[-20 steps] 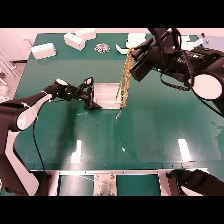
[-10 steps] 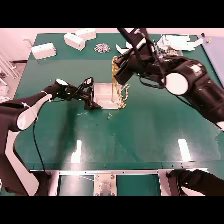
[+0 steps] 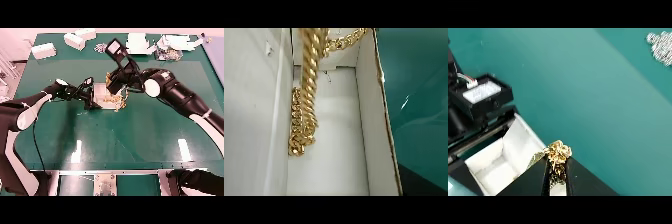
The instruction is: Fold the box and place the chain.
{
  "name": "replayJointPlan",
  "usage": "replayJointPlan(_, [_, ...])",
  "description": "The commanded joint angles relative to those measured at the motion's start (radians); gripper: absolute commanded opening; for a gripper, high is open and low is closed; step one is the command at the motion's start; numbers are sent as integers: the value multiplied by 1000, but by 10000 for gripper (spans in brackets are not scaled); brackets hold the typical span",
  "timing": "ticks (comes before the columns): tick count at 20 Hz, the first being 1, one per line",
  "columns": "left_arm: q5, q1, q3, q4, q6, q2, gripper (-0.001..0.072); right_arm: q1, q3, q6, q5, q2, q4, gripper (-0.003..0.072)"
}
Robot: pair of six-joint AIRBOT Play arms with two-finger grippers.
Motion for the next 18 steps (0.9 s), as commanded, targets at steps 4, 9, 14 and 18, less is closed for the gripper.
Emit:
replayJointPlan(4, [0, 0, 0, 0, 0, 1, 630, -16, -42, -78, 4, -70, 4, 543])
replayJointPlan(9, [0, 0, 0, 0, 0, 1, 630, -107, -42, -90, 188, 2, -85, 545])
replayJointPlan(14, [0, 0, 0, 0, 0, 1, 630, -289, -115, -702, 374, 22, 142, 530])
replayJointPlan(18, [0, 0, 0, 0, 0, 1, 630, -423, -171, -1153, 369, -53, 567, 531])
